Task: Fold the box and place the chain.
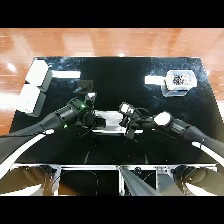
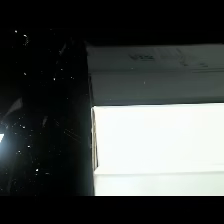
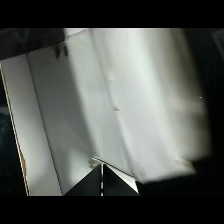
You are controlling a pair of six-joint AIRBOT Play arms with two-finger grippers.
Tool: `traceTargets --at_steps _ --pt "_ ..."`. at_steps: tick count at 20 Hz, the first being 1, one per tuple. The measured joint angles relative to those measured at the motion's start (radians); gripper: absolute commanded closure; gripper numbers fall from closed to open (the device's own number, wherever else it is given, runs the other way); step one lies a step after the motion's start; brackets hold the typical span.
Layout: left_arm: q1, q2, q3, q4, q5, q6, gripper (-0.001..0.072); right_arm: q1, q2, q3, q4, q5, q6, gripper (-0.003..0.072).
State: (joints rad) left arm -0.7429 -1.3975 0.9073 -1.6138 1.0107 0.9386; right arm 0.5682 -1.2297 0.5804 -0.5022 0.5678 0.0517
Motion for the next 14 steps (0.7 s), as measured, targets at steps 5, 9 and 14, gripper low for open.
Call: traceTargets --at_steps 5,9,14 --pt "0.0 0.0 0.0 0.0 0.001 0.0 0.0687 -0.172 0.093 0.0 -0.119 0.198 0.293 0.0654" --pt "0.0 0.0 0.0 0.0 0.003 0.0 0.0687 -0.355 0.159 0.001 -0.146 0.432 0.56 0.0654" --pt "0.0 -0.001 0.0 0.0 0.004 0.0 0.0688 -0.626 0.201 -0.008 -0.275 0.626 0.927 0.0654"
